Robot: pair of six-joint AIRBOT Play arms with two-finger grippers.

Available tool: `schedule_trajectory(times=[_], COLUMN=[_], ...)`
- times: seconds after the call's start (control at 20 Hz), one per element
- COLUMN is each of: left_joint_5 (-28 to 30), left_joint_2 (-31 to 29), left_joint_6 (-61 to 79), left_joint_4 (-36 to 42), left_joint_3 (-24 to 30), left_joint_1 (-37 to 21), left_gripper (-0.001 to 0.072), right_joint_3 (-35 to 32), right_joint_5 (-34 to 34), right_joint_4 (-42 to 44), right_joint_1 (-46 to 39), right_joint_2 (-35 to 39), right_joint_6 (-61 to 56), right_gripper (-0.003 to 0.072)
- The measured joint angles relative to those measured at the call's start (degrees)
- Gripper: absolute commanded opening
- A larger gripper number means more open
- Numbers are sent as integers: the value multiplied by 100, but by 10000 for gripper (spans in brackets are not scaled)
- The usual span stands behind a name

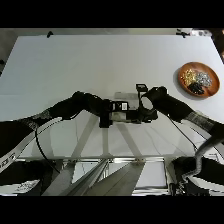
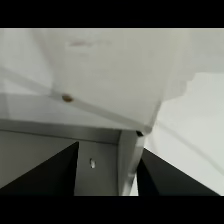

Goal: Fold the box and place the chain.

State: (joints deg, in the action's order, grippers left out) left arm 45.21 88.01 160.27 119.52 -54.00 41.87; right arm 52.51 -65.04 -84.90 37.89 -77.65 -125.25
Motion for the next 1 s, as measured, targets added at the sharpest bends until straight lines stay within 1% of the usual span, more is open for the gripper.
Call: schedule_trajectory(times=[0.25, 0.4, 0.55, 0.7, 0.75, 0.8, 0.9, 1.0], left_joint_5=[-2, -2, -2, -2, -2, -2, -2, -2], left_joint_2=[0, 0, 0, 0, 0, 0, 0, 0], left_joint_6=[0, 0, 0, -2, -2, -2, -2, -2], left_joint_4=[2, 2, 2, 2, 2, 2, 2, 2], left_joint_3=[0, 0, 0, 0, 0, 0, 0, 0], left_joint_1=[0, 0, 0, 0, 0, 0, 0, 0], left_gripper=[353, 353, 353, 353, 353, 353, 353, 353], right_joint_3=[0, 0, 0, 0, 0, 0, 0, 9], right_joint_5=[-501, -743, -846, -433, -201, 98, 739, 1305], right_joint_4=[-284, -584, -918, -1172, -1263, -1322, -1405, -1436], right_joint_1=[-15, -70, -494, -1537, -1961, -2459, -3445, -4332], right_joint_2=[348, 828, 1384, 1853, 1930, 1965, 1891, 1639], right_joint_6=[374, 748, 1126, 1609, 1770, 1939, 2245, 2538], right_gripper=[474, 474, 474, 485, 510, 598, 600, 600])
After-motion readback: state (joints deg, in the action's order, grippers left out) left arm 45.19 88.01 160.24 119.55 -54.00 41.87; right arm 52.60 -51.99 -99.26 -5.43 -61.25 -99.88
